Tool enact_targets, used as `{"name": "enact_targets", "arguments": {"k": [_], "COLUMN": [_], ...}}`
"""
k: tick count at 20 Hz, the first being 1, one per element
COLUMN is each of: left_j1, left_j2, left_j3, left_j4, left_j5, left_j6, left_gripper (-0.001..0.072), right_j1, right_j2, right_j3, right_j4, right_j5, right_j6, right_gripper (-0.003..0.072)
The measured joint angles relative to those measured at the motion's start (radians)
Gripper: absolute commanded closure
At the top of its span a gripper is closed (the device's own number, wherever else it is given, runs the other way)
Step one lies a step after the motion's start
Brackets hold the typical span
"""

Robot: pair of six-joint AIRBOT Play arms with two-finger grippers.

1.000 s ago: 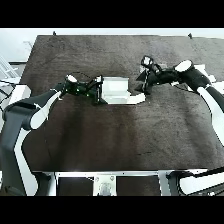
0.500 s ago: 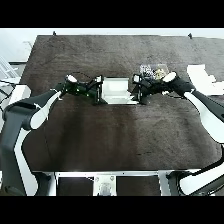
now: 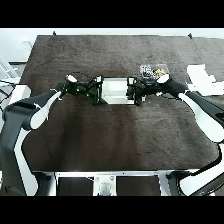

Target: Fold the box and place the chain.

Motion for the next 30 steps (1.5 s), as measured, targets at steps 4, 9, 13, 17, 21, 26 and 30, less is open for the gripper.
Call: {"name": "enact_targets", "arguments": {"k": [4, 9, 13, 17, 21, 26, 30], "left_j1": [0.001, 0.0, 0.0, 0.0, 0.0, 0.0, 0.0], "left_j2": [0.001, 0.001, 0.0, 0.0, 0.0, 0.0, 0.0], "left_j3": [0.0, 0.0, 0.0, 0.0, 0.0, 0.0, 0.0], "left_j4": [0.002, 0.001, 0.0, 0.0, -0.001, -0.001, -0.001], "left_j5": [-0.001, -0.001, 0.0, 0.0, 0.001, 0.001, 0.001], "left_j6": [0.0, 0.001, 0.0, 0.0, -0.002, -0.002, -0.001], "left_gripper": [0.0344, 0.0344, 0.0344, 0.0344, 0.0344, 0.0344, 0.0344], "right_j1": [0.014, 0.022, 0.023, 0.018, 0.003, -0.026, -0.072], "right_j2": [-0.006, -0.026, -0.031, -0.033, -0.018, 0.051, 0.15], "right_j3": [0.0, 0.0, 0.0, 0.0, 0.0, 0.0, 0.0], "right_j4": [0.041, 0.072, 0.078, 0.079, 0.039, -0.063, -0.096], "right_j5": [-0.001, -0.004, -0.008, -0.012, -0.015, 0.048, 0.1], "right_j6": [-0.019, -0.048, -0.078, -0.094, -0.058, 0.046, 0.145], "right_gripper": [0.0468, 0.0217, 0.0132, 0.035, 0.0605, 0.064, 0.0676]}}
